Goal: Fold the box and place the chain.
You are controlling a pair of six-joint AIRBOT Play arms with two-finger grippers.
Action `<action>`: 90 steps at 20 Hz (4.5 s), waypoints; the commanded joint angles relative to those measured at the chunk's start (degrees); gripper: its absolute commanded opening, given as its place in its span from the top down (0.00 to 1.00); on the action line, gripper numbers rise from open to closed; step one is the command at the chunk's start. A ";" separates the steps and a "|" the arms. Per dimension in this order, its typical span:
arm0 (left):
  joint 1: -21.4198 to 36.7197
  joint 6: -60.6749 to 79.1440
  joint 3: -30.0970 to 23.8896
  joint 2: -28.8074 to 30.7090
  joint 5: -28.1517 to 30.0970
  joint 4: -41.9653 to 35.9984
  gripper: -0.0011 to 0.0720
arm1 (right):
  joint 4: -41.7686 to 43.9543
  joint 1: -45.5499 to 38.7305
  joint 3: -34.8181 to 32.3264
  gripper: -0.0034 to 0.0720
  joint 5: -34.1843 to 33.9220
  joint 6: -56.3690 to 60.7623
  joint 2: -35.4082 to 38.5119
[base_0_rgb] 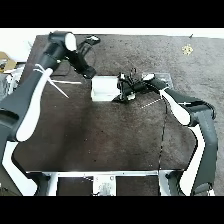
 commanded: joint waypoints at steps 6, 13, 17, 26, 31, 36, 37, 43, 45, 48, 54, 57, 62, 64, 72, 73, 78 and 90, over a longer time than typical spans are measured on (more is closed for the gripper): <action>17.49 54.93 -10.71 0.63 1.18 -39.45 0.41 | 0.02 0.04 0.00 0.37 0.00 0.00 0.04; 21.97 74.64 -17.75 -6.73 -6.23 -55.43 0.15 | 0.02 0.04 0.00 0.37 0.00 0.00 0.04; 21.84 81.55 -18.40 -11.02 -3.48 -53.24 0.02 | 0.02 0.04 0.00 0.37 0.00 0.00 0.04; 19.26 91.25 -27.15 -11.78 3.21 -51.52 0.01 | 0.02 0.04 0.00 0.37 -0.02 0.00 0.04; 17.51 90.77 -27.08 -11.78 3.72 -52.28 0.01 | 0.02 0.04 0.00 0.37 0.00 0.00 0.04; 17.51 90.92 -26.67 -11.85 4.22 -52.39 0.01 | 0.02 0.04 0.00 0.37 -0.02 0.00 0.04; 17.62 91.23 -26.62 -11.85 4.42 -52.41 0.01 | 0.02 0.04 0.00 0.37 0.00 0.00 0.04; 19.47 91.34 -26.62 -11.85 4.48 -52.43 0.01 | 0.02 0.04 0.02 0.37 0.00 0.00 0.04; 19.54 91.41 -26.62 -11.85 3.04 -52.46 0.01 | 0.02 0.04 0.00 0.37 0.00 0.00 0.04; 19.54 92.43 -26.62 -11.85 3.04 -54.75 0.02 | 0.00 0.04 0.00 0.37 0.00 0.00 0.04; 19.41 92.39 -26.64 -11.96 2.64 -55.41 0.02 | 0.02 0.04 0.00 0.37 -0.02 0.00 0.04; 18.95 92.32 -26.64 -12.02 2.40 -55.63 0.02 | 0.02 0.04 0.00 0.37 0.00 0.00 0.04; 18.93 92.35 -26.62 -13.64 2.01 -55.89 0.02 | 0.00 0.04 0.02 0.37 0.00 0.00 0.04; 18.93 92.39 -26.64 -13.92 1.60 -56.30 0.02 | 0.02 0.04 0.00 0.37 0.00 0.00 0.04; 18.93 92.39 -26.64 -13.92 0.90 -57.37 0.02 | 0.02 0.04 0.00 0.37 -0.02 0.00 0.04; 18.93 92.43 -26.64 -13.92 1.66 -57.37 0.02 | 0.02 0.04 0.00 0.37 0.00 0.00 0.04; 18.93 94.09 -26.62 -13.92 2.69 -57.59 0.02 | 0.02 0.04 0.00 0.37 -0.02 0.00 0.04; 16.04 94.31 -26.64 -16.00 3.91 -61.18 0.02 | 0.02 0.04 0.02 0.37 0.00 0.00 0.04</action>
